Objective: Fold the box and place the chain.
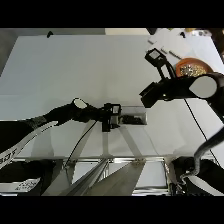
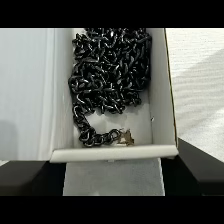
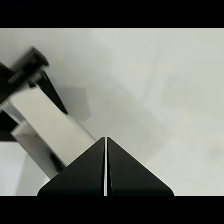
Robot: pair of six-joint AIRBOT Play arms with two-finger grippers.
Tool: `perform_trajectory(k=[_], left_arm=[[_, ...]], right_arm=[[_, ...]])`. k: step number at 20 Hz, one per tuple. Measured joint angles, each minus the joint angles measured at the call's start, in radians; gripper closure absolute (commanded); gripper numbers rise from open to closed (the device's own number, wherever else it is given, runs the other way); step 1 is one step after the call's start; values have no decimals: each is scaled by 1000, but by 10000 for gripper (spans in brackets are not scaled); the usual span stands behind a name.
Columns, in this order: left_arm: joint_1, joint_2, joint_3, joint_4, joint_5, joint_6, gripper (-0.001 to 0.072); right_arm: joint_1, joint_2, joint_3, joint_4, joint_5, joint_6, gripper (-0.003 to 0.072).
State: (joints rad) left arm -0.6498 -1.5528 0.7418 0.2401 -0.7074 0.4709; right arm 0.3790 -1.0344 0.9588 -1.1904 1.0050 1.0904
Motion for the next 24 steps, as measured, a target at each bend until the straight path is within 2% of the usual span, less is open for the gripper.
perform_trajectory(k=[2, 4, 7, 9, 10, 12, 19, 24], left_arm=[[0, 0, 0, 0, 0, 0, 698], [0, 0, 0, 0, 0, 0, 698], [0, 0, 0, 0, 0, 0, 698], [0, 0, 0, 0, 0, 0, 698], [0, 0, 0, 0, 0, 0, 698], [0, 0, 0, 0, 0, 0, 698], [0, 0, 0, 0, 0, 0, 698], [0, 0, 0, 0, 0, 0, 698]], right_arm=[[-12, -58, 1, -3, 37, -76, 667], [-8, -98, 0, 3, 82, -159, 566], [5, -115, -21, 31, 126, -290, 562], [10, -112, -51, 79, 146, -387, 486], [11, -108, -69, 108, 154, -435, 480], [13, -101, -104, 153, 169, -508, 412], [27, -61, -153, 208, 175, -657, 407], [77, -52, -168, 177, 92, -692, 409]])
